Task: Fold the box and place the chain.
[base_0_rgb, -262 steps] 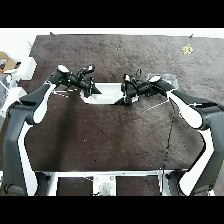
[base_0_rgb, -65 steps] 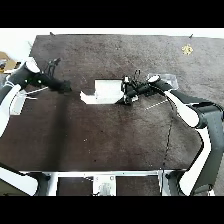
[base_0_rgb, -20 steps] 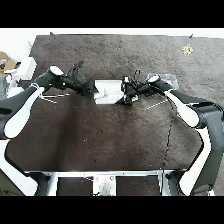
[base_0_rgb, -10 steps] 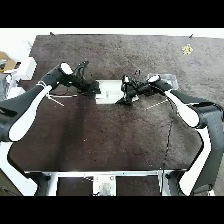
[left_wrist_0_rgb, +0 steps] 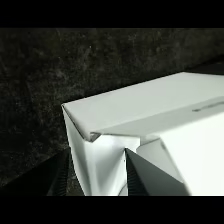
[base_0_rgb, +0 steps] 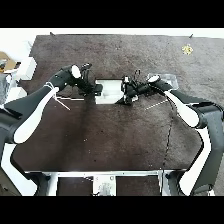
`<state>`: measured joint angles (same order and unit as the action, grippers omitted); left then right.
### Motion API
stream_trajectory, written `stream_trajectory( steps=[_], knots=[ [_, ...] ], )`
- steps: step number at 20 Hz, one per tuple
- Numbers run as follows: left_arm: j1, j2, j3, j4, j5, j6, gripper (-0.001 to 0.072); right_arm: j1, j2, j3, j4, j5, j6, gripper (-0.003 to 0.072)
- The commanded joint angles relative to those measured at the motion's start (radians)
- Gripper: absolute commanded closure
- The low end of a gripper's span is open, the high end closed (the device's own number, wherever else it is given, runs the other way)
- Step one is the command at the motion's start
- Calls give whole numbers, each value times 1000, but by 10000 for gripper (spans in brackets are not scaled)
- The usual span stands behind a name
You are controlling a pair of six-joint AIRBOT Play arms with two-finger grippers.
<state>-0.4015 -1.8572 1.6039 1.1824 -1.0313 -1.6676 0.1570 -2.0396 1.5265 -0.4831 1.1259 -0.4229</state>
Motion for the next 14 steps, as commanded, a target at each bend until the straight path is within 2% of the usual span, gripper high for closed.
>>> stream_trajectory(
  steps=[1,5,9,10,12,14],
  knots=[
    [-49,-50,109,163,-102,-140,348,0,0,1,0,0,0,309],
    [-92,-136,252,292,-262,-250,359,0,0,1,0,1,0,309],
    [-119,-159,267,403,-270,-325,369,0,0,1,0,0,0,309],
    [-125,-159,267,427,-266,-332,428,0,0,1,0,0,0,309],
    [-134,-159,267,462,-252,-349,432,0,0,1,0,0,0,309],
    [-139,-159,267,476,-240,-359,549,0,0,1,0,1,0,309]
  ],
)
